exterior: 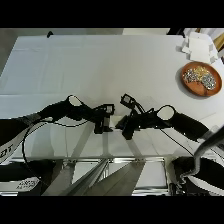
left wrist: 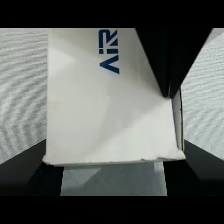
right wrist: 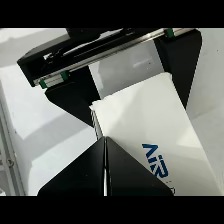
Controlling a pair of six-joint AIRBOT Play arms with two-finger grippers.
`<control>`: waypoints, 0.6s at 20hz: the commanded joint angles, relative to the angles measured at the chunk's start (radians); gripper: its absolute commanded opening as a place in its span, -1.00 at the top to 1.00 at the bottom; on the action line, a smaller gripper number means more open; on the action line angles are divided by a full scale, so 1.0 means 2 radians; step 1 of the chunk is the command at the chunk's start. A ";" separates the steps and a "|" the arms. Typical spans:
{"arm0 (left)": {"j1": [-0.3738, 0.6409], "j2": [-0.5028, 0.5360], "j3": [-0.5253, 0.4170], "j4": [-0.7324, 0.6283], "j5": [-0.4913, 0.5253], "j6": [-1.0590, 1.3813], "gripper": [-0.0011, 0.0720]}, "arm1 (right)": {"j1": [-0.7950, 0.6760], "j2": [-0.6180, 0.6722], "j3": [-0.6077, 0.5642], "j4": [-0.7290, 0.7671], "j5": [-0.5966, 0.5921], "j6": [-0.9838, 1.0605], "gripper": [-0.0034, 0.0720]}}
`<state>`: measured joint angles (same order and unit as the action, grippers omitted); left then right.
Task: Fold the box and place the chain.
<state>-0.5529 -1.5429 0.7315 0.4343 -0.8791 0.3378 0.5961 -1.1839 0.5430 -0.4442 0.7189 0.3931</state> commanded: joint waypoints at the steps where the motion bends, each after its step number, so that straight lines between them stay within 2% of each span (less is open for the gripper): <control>1: 0.000 0.000 0.000 -0.002 0.000 -0.001 0.11 | 0.001 -0.012 0.000 -0.025 0.004 0.009 0.88; 4: 0.000 0.000 0.000 -0.002 0.000 -0.001 0.11 | 0.001 -0.012 0.000 -0.052 0.005 0.027 0.88; 7: 0.000 0.000 0.000 -0.002 0.000 -0.001 0.11 | 0.001 -0.006 0.000 -0.042 0.006 0.028 0.88; 10: 0.000 0.000 0.000 -0.002 0.000 -0.001 0.11 | 0.001 0.025 0.001 -0.019 0.012 0.038 0.88; 12: 0.000 0.000 0.000 -0.002 0.000 -0.001 0.11 | 0.000 0.050 0.003 -0.036 0.013 0.081 0.88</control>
